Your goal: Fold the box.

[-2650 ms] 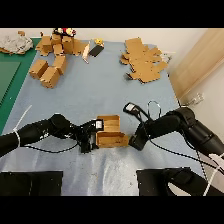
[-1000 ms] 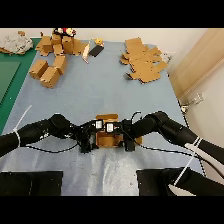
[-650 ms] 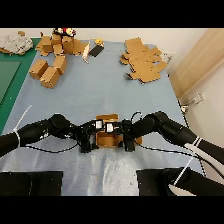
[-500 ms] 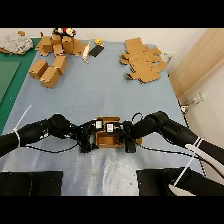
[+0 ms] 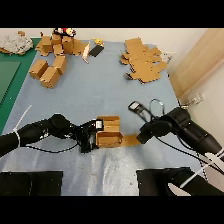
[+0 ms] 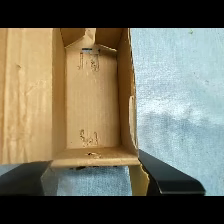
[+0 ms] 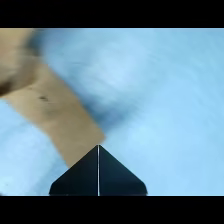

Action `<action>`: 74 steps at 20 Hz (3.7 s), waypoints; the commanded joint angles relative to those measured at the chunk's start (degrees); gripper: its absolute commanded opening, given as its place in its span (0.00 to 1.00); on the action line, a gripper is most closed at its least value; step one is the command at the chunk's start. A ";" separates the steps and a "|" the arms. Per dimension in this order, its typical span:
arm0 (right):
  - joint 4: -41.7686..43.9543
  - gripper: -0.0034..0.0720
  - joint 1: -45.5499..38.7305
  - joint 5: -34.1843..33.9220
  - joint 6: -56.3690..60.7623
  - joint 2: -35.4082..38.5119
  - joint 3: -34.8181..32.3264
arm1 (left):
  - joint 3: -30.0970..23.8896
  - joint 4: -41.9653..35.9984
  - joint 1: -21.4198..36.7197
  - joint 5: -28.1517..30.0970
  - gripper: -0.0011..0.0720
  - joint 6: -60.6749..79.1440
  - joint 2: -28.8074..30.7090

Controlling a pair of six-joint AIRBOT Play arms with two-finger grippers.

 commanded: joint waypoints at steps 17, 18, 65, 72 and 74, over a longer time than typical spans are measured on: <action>24.20 0.05 -8.79 8.70 9.33 -4.81 -6.03 | 0.07 0.04 0.04 0.02 0.62 0.09 0.02; 24.39 0.05 -8.37 8.70 9.33 -4.83 -6.34 | 0.04 0.04 0.04 0.02 0.62 0.09 0.02; 6.29 0.71 15.63 1.33 45.68 -16.11 9.38 | 0.04 0.04 0.04 0.04 0.62 0.09 0.02; 5.70 0.67 19.61 -0.35 51.65 -22.73 13.38 | 0.04 0.04 0.04 0.04 0.62 0.07 0.02; 5.70 0.67 20.06 -0.85 52.87 -23.63 14.58 | 0.04 0.04 0.04 0.02 0.62 0.09 0.02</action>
